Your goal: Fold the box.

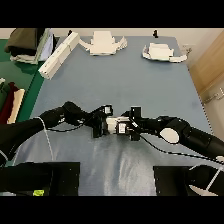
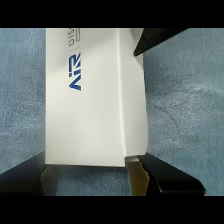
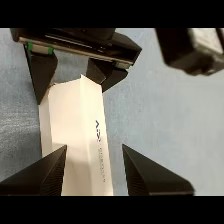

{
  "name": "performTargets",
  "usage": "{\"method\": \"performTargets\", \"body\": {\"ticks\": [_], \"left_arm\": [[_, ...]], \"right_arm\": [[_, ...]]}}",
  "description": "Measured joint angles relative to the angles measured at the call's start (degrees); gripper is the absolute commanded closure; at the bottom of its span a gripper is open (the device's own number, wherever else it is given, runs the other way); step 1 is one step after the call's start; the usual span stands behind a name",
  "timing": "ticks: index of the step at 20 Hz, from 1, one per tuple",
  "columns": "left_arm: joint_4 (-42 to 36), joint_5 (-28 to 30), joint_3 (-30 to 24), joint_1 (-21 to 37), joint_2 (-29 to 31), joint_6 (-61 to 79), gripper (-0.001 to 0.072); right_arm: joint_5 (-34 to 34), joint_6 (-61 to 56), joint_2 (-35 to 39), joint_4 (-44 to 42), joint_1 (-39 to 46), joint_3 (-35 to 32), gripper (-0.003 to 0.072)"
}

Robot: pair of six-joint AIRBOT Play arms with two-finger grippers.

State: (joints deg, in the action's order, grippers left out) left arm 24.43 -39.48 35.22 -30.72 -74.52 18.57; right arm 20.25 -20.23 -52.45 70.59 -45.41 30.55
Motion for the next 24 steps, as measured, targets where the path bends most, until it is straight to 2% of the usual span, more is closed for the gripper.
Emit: {"method": "performTargets", "body": {"ticks": [11,18,24], "left_arm": [[-0.09,0.02,0.00,0.00,0.00,-0.11,0.0227],[-0.04,0.22,0.00,0.02,0.02,0.02,0.0227],[0.09,-0.44,0.00,0.00,0.00,0.15,0.0227]], "right_arm": [[-5.49,-0.11,-1.16,1.27,0.28,0.02,0.0178],[-5.20,-0.26,-3.28,1.33,0.31,-0.07,0.0178],[-1.55,-0.31,-2.73,0.13,0.15,-0.07,0.0178]]}}
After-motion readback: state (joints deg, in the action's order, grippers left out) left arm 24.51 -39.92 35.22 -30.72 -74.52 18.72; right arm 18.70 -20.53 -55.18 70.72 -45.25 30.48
